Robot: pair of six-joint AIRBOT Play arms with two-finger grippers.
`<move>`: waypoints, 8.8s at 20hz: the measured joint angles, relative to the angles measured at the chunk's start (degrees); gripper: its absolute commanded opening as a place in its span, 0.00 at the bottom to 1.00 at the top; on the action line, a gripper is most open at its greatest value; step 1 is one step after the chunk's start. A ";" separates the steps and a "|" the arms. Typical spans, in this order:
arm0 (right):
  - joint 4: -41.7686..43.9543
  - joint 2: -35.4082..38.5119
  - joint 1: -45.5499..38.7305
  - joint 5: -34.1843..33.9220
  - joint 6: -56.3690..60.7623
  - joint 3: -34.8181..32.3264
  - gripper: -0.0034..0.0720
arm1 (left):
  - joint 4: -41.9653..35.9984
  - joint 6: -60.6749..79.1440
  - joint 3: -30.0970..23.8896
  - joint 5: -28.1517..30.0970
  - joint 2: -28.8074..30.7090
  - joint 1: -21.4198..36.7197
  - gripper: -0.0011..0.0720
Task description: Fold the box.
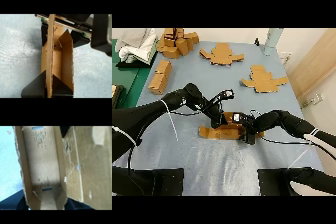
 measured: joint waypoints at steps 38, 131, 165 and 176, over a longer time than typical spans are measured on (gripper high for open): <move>-0.04 0.00 0.07 -0.02 -0.04 0.00 0.73 | -13.03 -51.58 -4.42 -9.57 4.28 3.15 0.03; -0.31 0.02 0.07 -0.09 -0.02 0.00 0.73 | -23.80 31.93 -27.21 17.18 12.66 -0.24 0.18; -0.28 0.02 0.07 -0.09 -0.02 0.00 0.73 | 44.87 -88.06 -29.62 9.94 41.33 0.48 0.03; -0.28 0.02 0.07 -0.09 -0.02 0.00 0.73 | 25.09 -90.66 -31.65 23.93 25.66 -1.97 0.03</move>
